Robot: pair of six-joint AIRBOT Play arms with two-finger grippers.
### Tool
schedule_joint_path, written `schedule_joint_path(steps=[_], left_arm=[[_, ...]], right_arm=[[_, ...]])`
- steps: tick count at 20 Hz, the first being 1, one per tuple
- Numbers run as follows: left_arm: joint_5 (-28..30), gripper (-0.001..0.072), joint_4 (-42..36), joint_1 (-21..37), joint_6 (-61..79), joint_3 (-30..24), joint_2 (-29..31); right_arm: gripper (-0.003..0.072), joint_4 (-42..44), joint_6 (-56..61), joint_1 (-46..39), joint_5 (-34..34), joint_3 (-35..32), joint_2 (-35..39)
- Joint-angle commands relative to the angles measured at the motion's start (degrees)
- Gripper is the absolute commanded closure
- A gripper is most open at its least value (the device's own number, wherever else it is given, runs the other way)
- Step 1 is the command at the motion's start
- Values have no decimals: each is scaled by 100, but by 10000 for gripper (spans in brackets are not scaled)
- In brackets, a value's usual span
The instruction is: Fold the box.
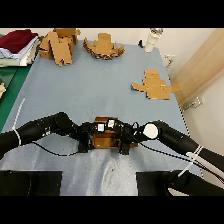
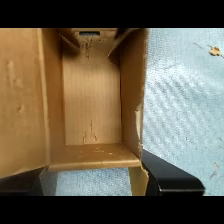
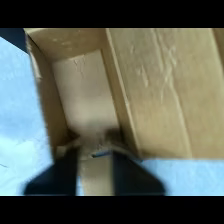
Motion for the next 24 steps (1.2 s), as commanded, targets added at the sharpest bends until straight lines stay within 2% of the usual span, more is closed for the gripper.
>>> schedule_joint_path(steps=[1, 3, 6, 8, 12, 14, 16, 18, 21, 24], left_arm=[[2, 246, 2, -2, 2, -2, -4], [2, 246, 2, -2, 2, -2, -4], [2, 247, 2, -2, 2, -2, -4], [2, 246, 2, -2, 2, -2, -4], [2, 246, 2, -2, 0, -2, -4], [2, 246, 2, -2, 2, -2, -4], [4, 246, 2, -2, 2, -2, -4], [4, 246, 0, -2, 2, -2, -4], [2, 246, 0, -2, 2, -2, -4], [2, 246, 0, -2, 2, -2, -4]], right_arm=[[588, -739, 914, -31, 101, 2, 0], [676, -1716, 2090, -144, 282, 2, 33], [682, -1969, 2498, -391, 702, 2, 380], [683, -2046, 2977, -586, 743, 2, 796], [683, -2837, 4948, -1329, 824, -24, 1735], [683, -3062, 5794, -1851, 1161, -70, 1906], [683, -2846, 6057, -2288, 1440, -225, 1849], [684, -2133, 6107, -2531, 1436, -485, 1672], [684, -610, 5650, -2533, 1058, -861, 1318], [684, 269, 5178, -2522, 728, -1051, 973]])
